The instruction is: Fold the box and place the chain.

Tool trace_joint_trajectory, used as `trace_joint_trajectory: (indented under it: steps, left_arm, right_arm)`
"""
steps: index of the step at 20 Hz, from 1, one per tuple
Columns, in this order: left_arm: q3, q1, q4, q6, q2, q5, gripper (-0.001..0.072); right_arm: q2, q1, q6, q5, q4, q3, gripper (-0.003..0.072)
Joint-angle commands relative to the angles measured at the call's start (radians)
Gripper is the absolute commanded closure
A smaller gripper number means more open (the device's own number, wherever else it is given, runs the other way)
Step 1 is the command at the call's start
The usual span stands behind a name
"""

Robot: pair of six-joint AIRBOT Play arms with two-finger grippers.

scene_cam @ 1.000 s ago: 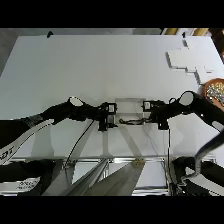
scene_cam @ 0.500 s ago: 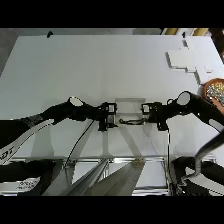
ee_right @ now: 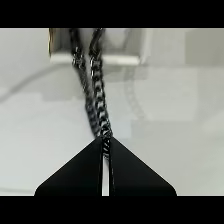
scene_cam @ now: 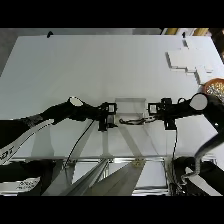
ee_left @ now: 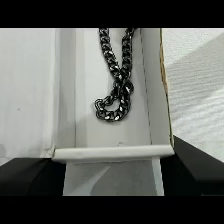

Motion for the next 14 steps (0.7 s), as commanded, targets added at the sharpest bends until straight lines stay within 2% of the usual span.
trace_joint_trajectory:
  steps: [1, 4, 6, 10, 12, 14]
  left_arm:
    - [0.000, 0.000, 0.000, 0.000, 0.001, 0.000, 0.0574]
    - [0.000, 0.000, 0.000, 0.000, 0.001, 0.000, 0.0574]
    - [0.000, 0.000, 0.000, 0.000, 0.001, 0.000, 0.0574]
    - [0.000, 0.000, 0.000, 0.000, 0.001, 0.000, 0.0574]
    - [0.000, 0.000, 0.000, 0.000, 0.001, 0.000, 0.0574]
    - [0.000, 0.000, 0.000, 0.000, 0.001, 0.000, 0.0574]
  right_arm:
    - [0.101, 0.020, 0.009, 0.002, 0.244, 0.000, 0.0665]
    - [0.106, 0.127, 0.007, -0.006, 0.488, 0.000, 0.0665]
    - [0.104, 0.235, 0.002, -0.093, 0.561, 0.000, 0.0665]
    - [0.049, 0.417, 0.008, -0.369, 0.558, 0.000, 0.0665]
    - [-0.001, 0.443, 0.012, -0.426, 0.549, 0.000, 0.0665]
    - [-0.038, 0.442, 0.117, -0.467, 0.480, 0.000, 0.0665]
